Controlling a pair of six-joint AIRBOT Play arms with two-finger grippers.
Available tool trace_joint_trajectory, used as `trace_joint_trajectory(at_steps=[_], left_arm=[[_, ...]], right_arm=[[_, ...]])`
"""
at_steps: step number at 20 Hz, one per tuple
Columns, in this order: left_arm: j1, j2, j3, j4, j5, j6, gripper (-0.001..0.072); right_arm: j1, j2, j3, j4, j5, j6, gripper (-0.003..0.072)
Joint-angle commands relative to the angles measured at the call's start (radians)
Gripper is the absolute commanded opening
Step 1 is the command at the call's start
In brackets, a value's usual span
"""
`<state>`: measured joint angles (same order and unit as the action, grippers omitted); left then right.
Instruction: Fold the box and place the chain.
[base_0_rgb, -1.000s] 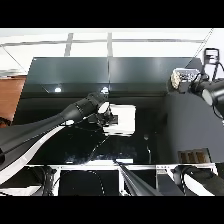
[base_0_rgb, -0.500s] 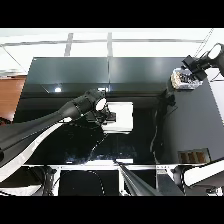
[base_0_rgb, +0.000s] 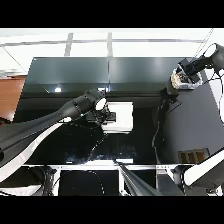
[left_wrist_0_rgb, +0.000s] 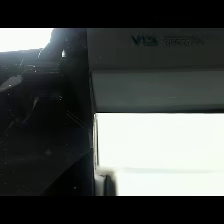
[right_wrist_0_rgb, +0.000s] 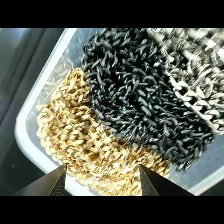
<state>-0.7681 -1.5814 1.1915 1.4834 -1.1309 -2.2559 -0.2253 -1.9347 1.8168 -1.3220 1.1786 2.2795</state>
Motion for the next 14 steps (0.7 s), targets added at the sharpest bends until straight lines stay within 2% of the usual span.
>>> trace_joint_trajectory(at_steps=[1, 3, 4, 5, 6, 7, 10, 14], left_arm=[[0.0, 0.0, 0.0, -0.001, 0.0, 0.0, 0.0025], [0.0, 0.0, 0.0, -0.002, 0.0, 0.0, 0.0026], [0.0, 0.0, 0.0, -0.005, 0.0, 0.0, 0.0026], [0.0, 0.0, 0.0, -0.005, 0.0, 0.0, 0.0026], [0.0, 0.0, 0.0, -0.005, 0.0, 0.0, 0.0026], [0.0, 0.0, 0.0, -0.007, 0.0, 0.0, 0.0025], [0.0, 0.0, 0.0, -0.007, 0.0, 0.0, 0.0026], [0.0, 0.0, 0.0, -0.007, 0.001, 0.0, 0.0026]], right_arm=[[0.003, -0.019, 0.005, 0.047, 0.022, 0.006, 0.0495], [0.003, -0.025, 0.005, 0.037, 0.023, 0.005, 0.0488], [0.002, -0.026, 0.005, 0.032, 0.024, -0.018, 0.0348], [0.002, -0.026, 0.005, 0.032, 0.026, -0.066, 0.0174], [0.002, -0.026, 0.005, 0.032, 0.035, -0.118, 0.0074], [-0.001, -0.025, 0.005, 0.031, 0.056, -0.165, 0.0007], [-0.013, 0.017, 0.006, 0.031, 0.071, -0.326, 0.0006], [-0.03, 0.195, 0.006, 0.031, 0.08, -0.554, 0.0006]])
